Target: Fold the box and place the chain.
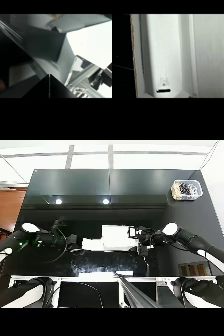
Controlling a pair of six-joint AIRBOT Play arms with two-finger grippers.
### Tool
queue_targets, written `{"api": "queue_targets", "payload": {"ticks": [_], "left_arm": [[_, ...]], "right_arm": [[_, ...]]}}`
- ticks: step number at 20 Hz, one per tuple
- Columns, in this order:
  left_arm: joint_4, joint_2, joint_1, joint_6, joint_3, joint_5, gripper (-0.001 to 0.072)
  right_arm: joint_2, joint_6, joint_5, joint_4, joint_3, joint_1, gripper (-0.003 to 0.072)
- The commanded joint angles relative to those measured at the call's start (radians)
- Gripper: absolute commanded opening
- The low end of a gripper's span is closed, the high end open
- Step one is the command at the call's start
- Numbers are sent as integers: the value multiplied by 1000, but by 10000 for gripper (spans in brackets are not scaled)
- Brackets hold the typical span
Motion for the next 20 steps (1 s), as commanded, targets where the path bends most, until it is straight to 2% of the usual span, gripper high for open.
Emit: {"api": "queue_targets", "payload": {"ticks": [1,7,8,9,10,11,16,18,20], "left_arm": [[-98,-40,-111,4,-12,93,31],[-143,-40,-143,87,39,80,47],[-143,-40,-143,90,52,80,171],[-143,-40,-143,103,66,74,357],[-143,-40,-143,106,80,61,588],[-143,-40,-143,106,94,45,707],[-143,-39,-159,105,145,-5,707],[-142,-39,-199,100,151,9,708],[-142,-39,-264,58,152,69,708]], "right_arm": [[1,0,2,0,0,0,427],[1,0,2,0,0,0,427],[1,0,2,0,0,0,427],[1,0,2,0,0,0,427],[1,0,2,0,0,0,427],[1,0,2,0,0,0,427],[1,0,2,0,0,0,427],[1,0,2,0,0,0,427],[1,0,2,0,0,0,427]]}}
